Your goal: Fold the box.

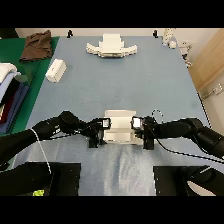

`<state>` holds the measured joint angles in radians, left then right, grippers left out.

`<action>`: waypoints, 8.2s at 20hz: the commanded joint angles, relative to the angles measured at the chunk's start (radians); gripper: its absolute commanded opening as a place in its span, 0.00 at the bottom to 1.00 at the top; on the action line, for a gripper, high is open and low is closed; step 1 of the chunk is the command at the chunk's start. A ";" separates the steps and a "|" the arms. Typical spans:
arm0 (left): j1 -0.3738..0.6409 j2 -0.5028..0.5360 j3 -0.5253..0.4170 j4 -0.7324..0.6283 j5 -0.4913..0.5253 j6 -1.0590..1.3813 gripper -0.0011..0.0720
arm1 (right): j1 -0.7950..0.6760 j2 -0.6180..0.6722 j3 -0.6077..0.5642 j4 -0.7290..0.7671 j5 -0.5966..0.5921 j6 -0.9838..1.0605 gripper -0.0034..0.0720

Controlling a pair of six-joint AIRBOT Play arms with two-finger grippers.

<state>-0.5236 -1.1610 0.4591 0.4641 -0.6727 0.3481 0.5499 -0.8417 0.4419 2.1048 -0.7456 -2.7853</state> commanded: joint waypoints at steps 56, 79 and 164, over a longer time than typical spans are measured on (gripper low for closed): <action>0.000 0.001 0.001 0.000 0.000 0.000 0.60 | -0.767 -0.171 -0.094 0.249 -0.445 0.826 0.05; 0.000 0.001 0.001 0.000 0.000 0.000 0.60 | -0.616 -0.172 -0.069 0.431 -0.490 0.768 0.39; 0.000 0.001 0.001 0.000 0.000 0.000 0.60 | 0.035 -0.253 0.518 -0.608 -0.611 1.779 0.05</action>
<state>-0.5236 -1.1610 0.4591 0.4641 -0.6727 0.3481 0.7074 -1.1030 0.9680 1.4864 -1.3655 -0.9131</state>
